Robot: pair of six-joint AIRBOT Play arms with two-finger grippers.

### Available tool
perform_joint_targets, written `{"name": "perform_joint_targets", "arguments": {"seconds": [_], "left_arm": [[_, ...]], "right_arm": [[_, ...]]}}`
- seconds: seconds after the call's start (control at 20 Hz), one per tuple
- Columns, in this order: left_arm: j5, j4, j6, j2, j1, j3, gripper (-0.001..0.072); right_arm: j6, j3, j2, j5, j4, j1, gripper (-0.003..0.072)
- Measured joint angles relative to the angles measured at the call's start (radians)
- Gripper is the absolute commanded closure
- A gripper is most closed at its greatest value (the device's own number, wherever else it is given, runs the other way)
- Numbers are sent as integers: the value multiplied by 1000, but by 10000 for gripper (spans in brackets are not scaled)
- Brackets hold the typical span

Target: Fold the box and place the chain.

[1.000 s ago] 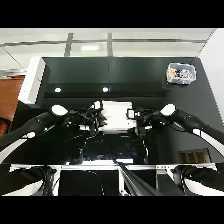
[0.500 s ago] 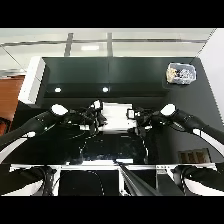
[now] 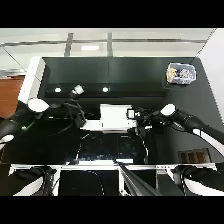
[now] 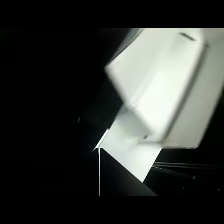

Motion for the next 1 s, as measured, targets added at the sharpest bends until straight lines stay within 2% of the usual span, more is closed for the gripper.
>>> {"name": "perform_joint_targets", "arguments": {"seconds": [0.1, 0.2, 0.35, 0.45, 0.55, 0.7, 0.85, 1.0], "left_arm": [[-28, 88, -248, 24, 122, -8, 683], [-107, 129, -473, 8, 253, -27, 683], [-250, 77, -613, -75, 393, -64, 684], [-315, 5, -624, -149, 430, -82, 685], [-333, -41, -631, -217, 418, -90, 684], [-323, -90, -633, -288, 327, -87, 684], [-307, -151, -571, -323, 222, -63, 684], [-334, -198, -491, -351, 154, -20, 682]], "right_arm": [[0, 0, 0, 0, 0, 0, 200], [0, 0, 0, 0, 0, 0, 200], [0, 0, 0, 0, 0, 0, 200], [0, 0, 0, 1, 0, 0, 200], [0, 0, 0, 1, -1, 0, 200], [0, 0, 0, 1, -1, 0, 200], [0, 0, 0, 1, -1, 0, 200], [1, 0, 0, 2, -1, 0, 200]]}}
